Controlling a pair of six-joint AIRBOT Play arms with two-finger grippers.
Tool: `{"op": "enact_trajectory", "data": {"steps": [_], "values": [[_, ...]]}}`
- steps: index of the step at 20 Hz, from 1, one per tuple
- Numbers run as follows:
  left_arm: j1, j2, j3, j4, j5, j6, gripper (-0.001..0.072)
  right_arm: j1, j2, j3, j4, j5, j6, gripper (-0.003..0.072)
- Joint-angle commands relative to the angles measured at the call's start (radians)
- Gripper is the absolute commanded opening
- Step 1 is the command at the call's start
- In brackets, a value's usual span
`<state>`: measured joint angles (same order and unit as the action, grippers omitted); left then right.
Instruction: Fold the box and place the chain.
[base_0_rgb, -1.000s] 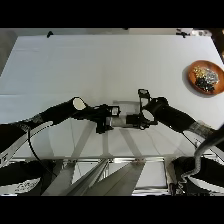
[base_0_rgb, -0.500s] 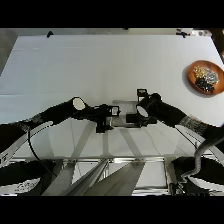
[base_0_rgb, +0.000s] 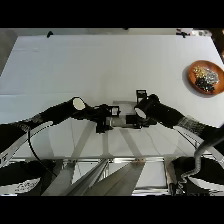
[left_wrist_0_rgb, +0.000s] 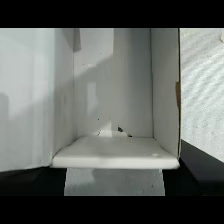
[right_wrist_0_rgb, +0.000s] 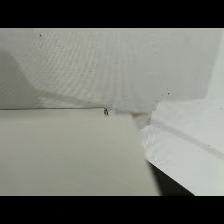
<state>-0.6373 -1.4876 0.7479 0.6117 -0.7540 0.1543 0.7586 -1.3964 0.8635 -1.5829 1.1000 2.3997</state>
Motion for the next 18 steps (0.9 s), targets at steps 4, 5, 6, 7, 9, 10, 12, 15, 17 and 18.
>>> {"op": "enact_trajectory", "data": {"steps": [4,5,6,7,9,10,12,15,17,18], "values": [[0.0,0.0,0.0,-0.001,0.001,-0.002,0.0347,0.005,0.0,0.001,-0.01,0.004,0.001,0.002],[0.0,0.0,0.0,-0.001,0.001,-0.002,0.0347,0.005,0.0,0.001,-0.01,0.003,0.001,0.0019],[0.0,0.0,0.0,-0.001,0.001,-0.002,0.0347,0.005,0.0,0.001,-0.01,0.003,0.001,0.0019],[0.0,0.0,0.0,-0.001,0.001,-0.002,0.0347,0.005,0.0,0.001,-0.01,0.003,0.001,0.0019],[0.0,0.0,0.0,-0.001,0.001,-0.002,0.0347,0.005,0.0,0.001,-0.01,0.004,-0.003,0.002],[0.0,0.0,0.0,-0.001,0.001,-0.002,0.0347,0.005,0.0,0.001,-0.01,0.006,-0.023,0.0023],[0.0,0.0,0.0,-0.001,0.001,-0.002,0.0347,0.011,0.005,0.001,-0.019,0.031,-0.031,0.0141],[0.0,0.0,0.0,-0.001,0.001,-0.002,0.0347,0.03,0.04,0.001,-0.052,0.039,-0.068,0.0285],[0.0,0.0,0.0,-0.001,0.0,-0.002,0.0347,0.055,0.076,0.001,-0.069,0.048,-0.144,0.0343],[0.0,0.0,0.0,-0.001,0.001,-0.002,0.0347,0.068,0.092,0.001,-0.07,0.073,-0.184,0.0435]]}}
